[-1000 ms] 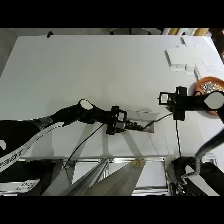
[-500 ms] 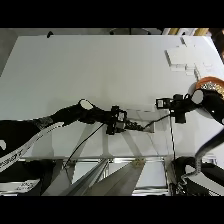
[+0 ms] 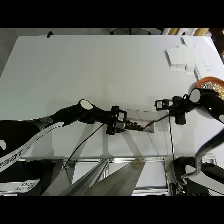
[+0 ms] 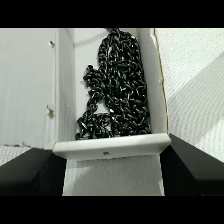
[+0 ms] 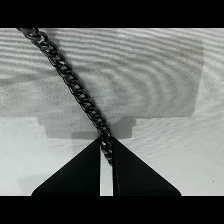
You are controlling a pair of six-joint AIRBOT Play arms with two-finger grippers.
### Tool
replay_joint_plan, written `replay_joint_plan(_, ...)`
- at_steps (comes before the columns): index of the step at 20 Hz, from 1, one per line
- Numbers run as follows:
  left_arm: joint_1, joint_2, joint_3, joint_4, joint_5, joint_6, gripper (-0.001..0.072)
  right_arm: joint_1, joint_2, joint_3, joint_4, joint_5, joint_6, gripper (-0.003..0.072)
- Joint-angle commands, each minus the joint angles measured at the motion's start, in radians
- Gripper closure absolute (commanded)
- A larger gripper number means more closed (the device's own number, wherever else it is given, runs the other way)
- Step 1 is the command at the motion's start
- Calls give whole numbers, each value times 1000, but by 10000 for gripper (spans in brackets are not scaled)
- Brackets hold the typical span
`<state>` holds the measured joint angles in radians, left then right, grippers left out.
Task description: Fold the box and place the chain.
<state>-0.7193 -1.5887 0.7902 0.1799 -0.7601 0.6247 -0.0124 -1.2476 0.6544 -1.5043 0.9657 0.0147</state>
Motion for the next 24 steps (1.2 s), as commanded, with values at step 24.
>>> replay_joint_plan(24,1,0,0,0,0,0,641,458,463,-52,656,23,68,667)
